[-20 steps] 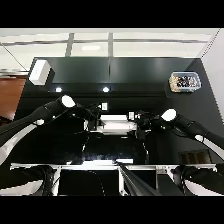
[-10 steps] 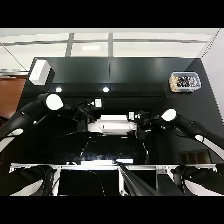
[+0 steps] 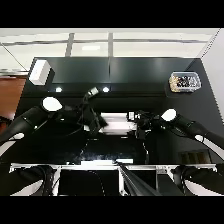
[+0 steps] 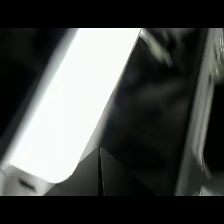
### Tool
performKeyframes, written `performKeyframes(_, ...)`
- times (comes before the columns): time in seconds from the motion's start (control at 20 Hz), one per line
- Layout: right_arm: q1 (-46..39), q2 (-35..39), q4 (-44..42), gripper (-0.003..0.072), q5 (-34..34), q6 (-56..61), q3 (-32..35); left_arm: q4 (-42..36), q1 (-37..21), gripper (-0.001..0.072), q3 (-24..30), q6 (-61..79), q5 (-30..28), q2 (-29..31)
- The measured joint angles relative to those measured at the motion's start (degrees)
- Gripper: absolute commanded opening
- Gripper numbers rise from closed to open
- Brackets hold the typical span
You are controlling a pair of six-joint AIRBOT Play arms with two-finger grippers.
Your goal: Fold the box and place the chain.
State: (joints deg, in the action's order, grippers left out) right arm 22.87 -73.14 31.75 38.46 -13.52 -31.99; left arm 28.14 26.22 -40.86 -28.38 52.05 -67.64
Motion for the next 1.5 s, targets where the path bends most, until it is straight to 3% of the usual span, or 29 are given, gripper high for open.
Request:
performKeyframes(0.1,0.0,0.0,0.0,0.0199,0.0,0.0,0.0,-6.71,0.0,0.0025,0.48,1.49,-8.57,-1.75)
performKeyframes(0.25,0.0,0.0,0.0,0.0199,0.0,0.02,0.0,-9.2,0.0,0.0025,0.7,3.13,-16.35,-4.09)
performKeyframes(0.55,0.0,0.0,0.02,0.0199,-0.04,-0.02,0.0,-3.21,0.0,0.0026,-0.5,4.22,-17.86,-9.33)
performKeyframes(0.9,0.02,0.0,0.02,0.0199,-0.09,-0.02,0.0,3.43,-2.6,0.0025,-5.46,4.22,-10.71,-11.76)
performKeyframes(1.25,0.02,0.0,0.0,0.0199,-0.11,0.0,0.0,13.0,-11.91,0.0029,-6.71,3.02,5.05,-4.2)
performKeyframes(1.3,0.0,0.0,0.0,0.0199,-0.11,0.0,0.0,13.46,-12.94,0.0112,-6.19,4.44,7.37,-3.26)
performKeyframes(1.4,0.02,0.0,0.0,0.0199,-0.11,0.0,0.0,14.36,-13.29,0.0717,-5.03,7.63,11.56,-2.19)
performKeyframes(1.5,0.0,0.0,0.0,0.0199,-0.11,0.0,0.0,17.09,-11.87,0.0712,-3.76,10.14,11.3,-1.64)
